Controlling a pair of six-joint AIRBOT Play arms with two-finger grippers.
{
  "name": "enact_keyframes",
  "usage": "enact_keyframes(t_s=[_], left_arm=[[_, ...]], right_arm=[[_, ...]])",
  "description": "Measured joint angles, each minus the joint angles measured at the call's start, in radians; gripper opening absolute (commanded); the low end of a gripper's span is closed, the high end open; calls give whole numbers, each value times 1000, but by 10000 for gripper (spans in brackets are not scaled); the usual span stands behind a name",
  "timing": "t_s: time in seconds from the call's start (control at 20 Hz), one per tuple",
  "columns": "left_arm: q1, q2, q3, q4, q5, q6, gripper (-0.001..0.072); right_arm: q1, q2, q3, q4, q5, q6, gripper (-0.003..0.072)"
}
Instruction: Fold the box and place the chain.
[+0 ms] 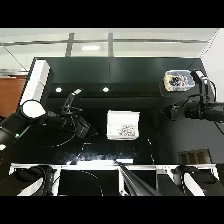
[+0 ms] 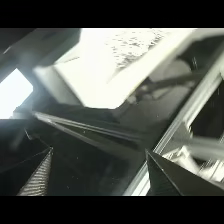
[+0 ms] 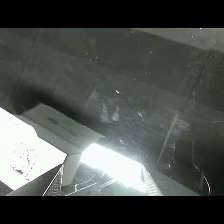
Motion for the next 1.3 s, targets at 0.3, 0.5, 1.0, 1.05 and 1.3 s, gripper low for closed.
enact_keyframes(t_s=[0.3,0.5,1.0,1.05,1.3], left_arm=[[-93,-95,-22,-13,99,581,708],[-129,-156,-15,19,208,883,701],[-86,-296,-5,-204,171,1143,700],[-96,-307,-5,-210,170,1149,700],[-114,-340,-5,-227,183,1162,700]], right_arm=[[0,0,0,0,0,-3,571],[0,0,0,0,0,-6,571],[0,0,0,0,-11,-9,572],[0,0,0,0,-11,-9,572],[0,0,0,0,-8,-9,572]])
